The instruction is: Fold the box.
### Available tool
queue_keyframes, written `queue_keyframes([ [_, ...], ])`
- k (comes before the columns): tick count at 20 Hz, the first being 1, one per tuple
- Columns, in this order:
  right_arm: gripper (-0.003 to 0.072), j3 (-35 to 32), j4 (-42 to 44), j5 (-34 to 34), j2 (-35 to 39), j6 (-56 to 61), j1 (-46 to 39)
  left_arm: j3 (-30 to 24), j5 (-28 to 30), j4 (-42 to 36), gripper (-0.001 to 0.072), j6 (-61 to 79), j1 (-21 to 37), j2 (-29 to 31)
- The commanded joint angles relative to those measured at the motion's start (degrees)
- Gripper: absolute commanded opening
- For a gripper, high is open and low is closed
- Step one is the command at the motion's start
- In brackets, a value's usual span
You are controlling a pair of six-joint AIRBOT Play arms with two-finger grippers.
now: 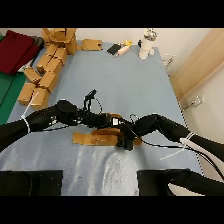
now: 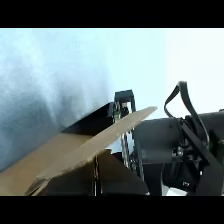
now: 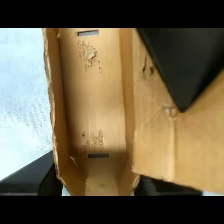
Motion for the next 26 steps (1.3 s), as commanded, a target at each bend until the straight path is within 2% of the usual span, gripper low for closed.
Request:
queue_keyframes([
  [1,0.0517,0.1,-0.2,0.2,0.0,0.3,0.1,0.1,3.9,3.9,0.0007,-1.6,0.2,-3.1],
  [5,0.0518,0.1,-0.2,0.2,0.0,0.3,0.1,0.1,-0.2,8.6,0.0007,-3.0,0.3,-3.7],
  [12,0.0517,0.1,-0.2,0.2,0.0,0.3,0.1,0.2,-3.1,8.9,0.0007,-1.1,2.8,-3.7],
  [17,0.0517,0.1,-0.2,0.2,0.0,0.3,0.1,1.2,-14.0,7.6,0.0007,11.1,10.1,-0.7],
  [22,0.0517,0.1,-0.2,0.2,0.0,0.3,0.1,1.1,-31.7,7.5,0.0007,36.7,17.6,5.3],
  [24,0.0517,0.1,-0.2,0.2,0.0,0.3,0.1,1.1,-34.4,10.3,0.0007,39.0,19.5,8.4],
  [26,0.0517,0.1,-0.2,0.2,0.0,0.3,0.1,1.1,-33.4,16.9,0.0007,39.3,19.3,11.7],
])
